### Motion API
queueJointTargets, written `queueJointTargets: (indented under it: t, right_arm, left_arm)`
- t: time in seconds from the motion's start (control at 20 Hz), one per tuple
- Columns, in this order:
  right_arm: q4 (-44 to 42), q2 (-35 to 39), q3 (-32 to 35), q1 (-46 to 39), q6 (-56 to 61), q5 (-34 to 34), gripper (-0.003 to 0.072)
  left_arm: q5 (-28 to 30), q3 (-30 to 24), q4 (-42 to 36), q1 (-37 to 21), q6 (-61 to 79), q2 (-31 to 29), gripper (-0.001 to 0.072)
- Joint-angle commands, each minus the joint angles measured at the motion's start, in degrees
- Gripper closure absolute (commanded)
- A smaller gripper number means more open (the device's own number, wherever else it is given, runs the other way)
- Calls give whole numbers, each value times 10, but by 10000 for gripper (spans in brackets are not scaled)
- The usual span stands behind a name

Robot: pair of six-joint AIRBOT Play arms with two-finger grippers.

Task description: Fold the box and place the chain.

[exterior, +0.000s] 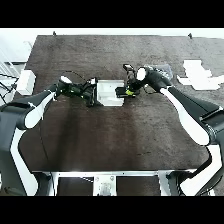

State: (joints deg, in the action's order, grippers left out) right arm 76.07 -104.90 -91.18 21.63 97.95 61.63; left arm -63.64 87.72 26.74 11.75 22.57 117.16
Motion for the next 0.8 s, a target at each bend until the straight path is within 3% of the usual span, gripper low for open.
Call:
queueJointTargets:
  t: [0.0, 0.3, 0.75]
  right_arm:
    - [81, -21, -48, 13, 58, 56, 192]
    - [116, -45, -88, 30, 112, 92, 247]
    - [116, -52, -94, 39, 194, 90, 422]
  left_arm:
    - [1, 0, 0, -1, 0, 0, 234]
    - [2, 0, 0, -1, 0, 0, 233]
    - [2, 0, 0, -1, 0, 0, 234]
